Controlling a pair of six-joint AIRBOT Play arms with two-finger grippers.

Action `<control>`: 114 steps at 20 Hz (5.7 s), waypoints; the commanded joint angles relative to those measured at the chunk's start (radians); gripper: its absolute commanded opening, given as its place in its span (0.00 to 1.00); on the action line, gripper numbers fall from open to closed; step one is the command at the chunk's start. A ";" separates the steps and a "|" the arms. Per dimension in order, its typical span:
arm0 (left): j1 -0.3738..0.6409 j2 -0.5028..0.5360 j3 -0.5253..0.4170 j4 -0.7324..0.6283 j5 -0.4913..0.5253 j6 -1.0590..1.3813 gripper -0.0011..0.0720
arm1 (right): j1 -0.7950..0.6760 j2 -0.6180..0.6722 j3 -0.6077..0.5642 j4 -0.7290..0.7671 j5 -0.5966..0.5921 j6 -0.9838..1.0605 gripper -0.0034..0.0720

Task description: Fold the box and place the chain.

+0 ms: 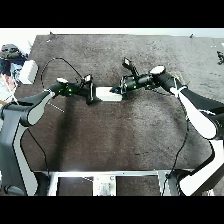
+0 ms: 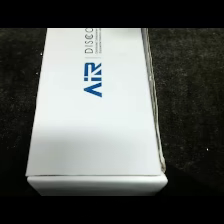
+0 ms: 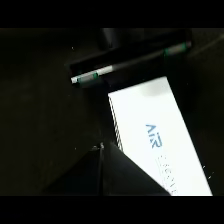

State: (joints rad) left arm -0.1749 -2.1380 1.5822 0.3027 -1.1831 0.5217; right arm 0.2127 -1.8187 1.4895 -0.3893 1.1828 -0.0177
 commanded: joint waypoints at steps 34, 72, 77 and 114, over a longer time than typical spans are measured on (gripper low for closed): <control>0.108 0.281 0.000 -0.050 0.174 -0.299 0.02 | -0.291 1.308 -1.211 0.049 -0.877 0.221 0.06; 0.947 0.802 -0.878 0.377 0.632 -0.744 0.03 | -0.291 1.308 -1.207 -0.033 -0.922 0.221 0.06; 0.947 0.781 -0.887 0.401 0.615 -0.735 0.03 | -0.291 1.308 -1.207 -0.033 -0.922 0.221 0.06; 0.614 1.326 -0.691 -0.209 0.683 -0.605 0.02 | -0.291 1.308 -1.207 -0.033 -0.923 0.221 0.06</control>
State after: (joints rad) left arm 0.5484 -0.8661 0.8982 0.0948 -0.7071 -0.1036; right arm -0.0780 -0.5117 0.2817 -0.4229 0.2607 0.2031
